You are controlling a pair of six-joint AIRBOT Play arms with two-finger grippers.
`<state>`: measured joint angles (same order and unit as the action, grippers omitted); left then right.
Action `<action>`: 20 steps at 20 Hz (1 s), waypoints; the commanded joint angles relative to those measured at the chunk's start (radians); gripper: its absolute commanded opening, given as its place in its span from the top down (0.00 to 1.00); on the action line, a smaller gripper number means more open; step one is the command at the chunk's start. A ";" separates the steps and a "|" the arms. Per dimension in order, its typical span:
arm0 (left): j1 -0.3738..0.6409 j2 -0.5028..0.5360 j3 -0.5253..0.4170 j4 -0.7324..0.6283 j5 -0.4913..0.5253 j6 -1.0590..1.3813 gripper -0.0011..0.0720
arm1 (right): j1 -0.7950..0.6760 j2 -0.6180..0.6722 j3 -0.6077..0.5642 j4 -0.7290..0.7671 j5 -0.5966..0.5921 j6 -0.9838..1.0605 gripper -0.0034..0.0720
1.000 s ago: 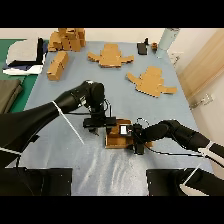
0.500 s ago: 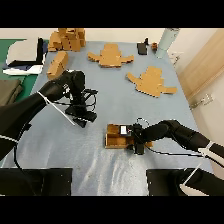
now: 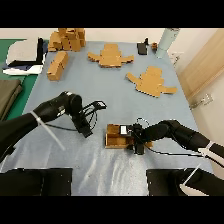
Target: Fold the box.
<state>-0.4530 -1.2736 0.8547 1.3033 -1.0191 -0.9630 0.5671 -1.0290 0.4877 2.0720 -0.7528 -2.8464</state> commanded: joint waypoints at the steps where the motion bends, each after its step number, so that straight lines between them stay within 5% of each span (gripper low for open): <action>1: 0.025 0.112 -0.163 -0.200 0.202 0.374 0.97 | 0.000 0.000 0.000 0.000 0.000 0.000 0.25; 4: 0.071 0.150 -0.261 -0.595 0.195 0.960 0.91 | 0.000 0.000 0.000 0.000 0.000 0.000 0.25; 5: 0.075 0.149 -0.288 -0.717 0.212 1.111 0.40 | 0.000 0.000 0.000 0.000 0.000 0.000 0.25; 6: 0.074 0.148 -0.311 -0.811 0.242 1.203 0.13 | 0.000 0.000 0.000 0.000 0.000 0.000 0.25; 9: 0.074 0.132 -0.360 -0.930 0.291 1.324 0.10 | 0.000 0.000 0.000 0.000 0.000 0.000 0.25; 20: -0.018 0.095 -0.378 -0.996 0.387 1.349 0.07 | 0.000 0.000 0.000 0.000 0.000 0.000 0.25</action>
<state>-0.4473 -1.1748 0.4789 0.3283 -0.6609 0.3664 0.5671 -1.0290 0.4877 2.0720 -0.7528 -2.8464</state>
